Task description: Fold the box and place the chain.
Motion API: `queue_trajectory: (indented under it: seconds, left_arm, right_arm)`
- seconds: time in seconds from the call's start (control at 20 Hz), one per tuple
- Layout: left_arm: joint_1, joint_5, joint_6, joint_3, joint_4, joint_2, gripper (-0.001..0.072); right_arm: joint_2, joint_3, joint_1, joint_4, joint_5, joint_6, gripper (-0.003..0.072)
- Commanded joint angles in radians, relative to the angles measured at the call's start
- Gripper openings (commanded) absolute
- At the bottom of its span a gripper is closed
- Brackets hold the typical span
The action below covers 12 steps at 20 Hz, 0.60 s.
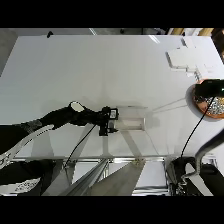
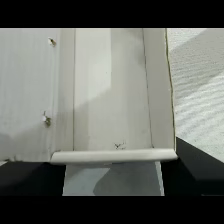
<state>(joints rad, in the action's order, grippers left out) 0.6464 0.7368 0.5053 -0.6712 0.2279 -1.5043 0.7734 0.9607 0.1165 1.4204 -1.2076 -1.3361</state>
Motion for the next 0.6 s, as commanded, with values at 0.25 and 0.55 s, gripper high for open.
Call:
queue_trajectory:
  seconds: [0.25,0.55]
  left_arm:
    - [0.000,0.000,0.000,0.000,0.000,0.000,0.0271]
    - [0.000,0.000,0.000,0.000,0.000,0.000,0.0271]
  right_arm:
    - [-0.208,0.000,-0.300,-0.125,-0.148,-0.055,0.0018]
    - [-0.210,-0.080,-0.516,-0.209,-0.048,-0.055,0.0018]
